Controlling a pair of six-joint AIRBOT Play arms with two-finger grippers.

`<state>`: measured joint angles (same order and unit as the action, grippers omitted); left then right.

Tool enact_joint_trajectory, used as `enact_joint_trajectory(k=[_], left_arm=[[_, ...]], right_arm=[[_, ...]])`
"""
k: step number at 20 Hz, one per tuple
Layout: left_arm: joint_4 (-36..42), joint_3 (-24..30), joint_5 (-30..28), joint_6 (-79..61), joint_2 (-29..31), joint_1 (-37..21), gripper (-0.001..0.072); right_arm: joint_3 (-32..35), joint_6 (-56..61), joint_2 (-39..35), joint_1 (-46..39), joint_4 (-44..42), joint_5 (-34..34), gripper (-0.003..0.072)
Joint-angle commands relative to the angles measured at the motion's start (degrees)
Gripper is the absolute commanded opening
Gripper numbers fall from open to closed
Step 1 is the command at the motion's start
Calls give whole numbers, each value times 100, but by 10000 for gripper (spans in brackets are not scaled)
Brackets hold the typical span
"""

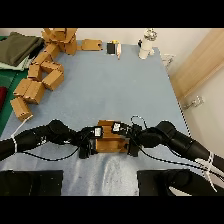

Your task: Fold the box.

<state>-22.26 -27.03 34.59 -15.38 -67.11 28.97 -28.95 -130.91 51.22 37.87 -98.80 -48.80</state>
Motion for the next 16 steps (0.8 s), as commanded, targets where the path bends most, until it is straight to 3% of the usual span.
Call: enact_joint_trajectory(k=[1,3,5,7,9,16], left_arm=[[-2,-4,-2,-2,-2,-2,464],[-2,-4,-2,-2,-2,-2,463],[-4,-4,-2,-2,-2,-2,464],[-2,-4,0,-2,-2,-2,464],[-2,-4,-2,-2,-2,-2,464],[-2,-4,-2,-2,-2,-2,463]], right_arm=[[2,-426,24,15,-476,138,307],[4,-870,24,85,-822,144,277],[2,-1259,24,116,-975,142,151],[4,-1322,24,118,-1049,142,144],[4,-1320,24,118,-1056,142,89],[118,-1716,26,118,-1469,566,91]])
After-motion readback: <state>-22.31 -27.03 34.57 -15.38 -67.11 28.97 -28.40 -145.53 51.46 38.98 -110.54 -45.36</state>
